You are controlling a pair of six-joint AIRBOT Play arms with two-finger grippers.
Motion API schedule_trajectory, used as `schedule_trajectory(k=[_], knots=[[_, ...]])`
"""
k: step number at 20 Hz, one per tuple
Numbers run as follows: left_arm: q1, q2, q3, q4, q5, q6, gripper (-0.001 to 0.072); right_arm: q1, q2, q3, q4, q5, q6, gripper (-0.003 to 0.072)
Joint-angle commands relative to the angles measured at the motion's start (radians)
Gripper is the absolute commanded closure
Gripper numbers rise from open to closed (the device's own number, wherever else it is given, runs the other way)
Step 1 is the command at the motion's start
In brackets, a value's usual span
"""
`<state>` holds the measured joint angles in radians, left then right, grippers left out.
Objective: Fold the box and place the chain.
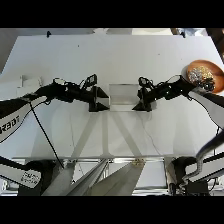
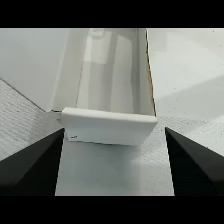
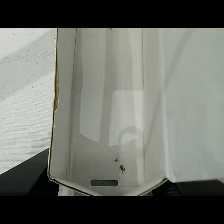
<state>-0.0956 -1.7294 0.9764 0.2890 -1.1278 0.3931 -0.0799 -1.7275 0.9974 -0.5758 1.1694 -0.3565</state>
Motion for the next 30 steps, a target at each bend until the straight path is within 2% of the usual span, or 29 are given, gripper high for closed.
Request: schedule_trajectory(k=[1,15,19,27,28,30], knots=[[-0.010,0.001,0.000,-0.018,0.041,-0.029,0.0004,0.000,0.001,0.000,0.000,0.000,0.000,0.0347],[-0.008,0.003,0.000,-0.031,0.069,-0.021,0.0005,0.000,0.001,0.000,0.000,0.000,0.000,0.0347],[-0.031,0.006,0.000,-0.042,0.100,0.016,0.0005,0.000,0.001,0.000,0.000,0.000,0.000,0.0347],[-0.057,0.006,0.003,-0.041,0.092,0.055,0.0008,0.000,0.001,0.000,0.000,0.000,0.000,0.0347],[-0.063,0.006,0.003,-0.041,0.095,0.056,0.0013,0.000,0.001,0.000,0.000,0.000,0.000,0.0347],[-0.075,0.008,0.003,-0.035,0.110,0.053,0.0101,0.000,0.001,0.000,0.000,0.000,0.000,0.0347]])
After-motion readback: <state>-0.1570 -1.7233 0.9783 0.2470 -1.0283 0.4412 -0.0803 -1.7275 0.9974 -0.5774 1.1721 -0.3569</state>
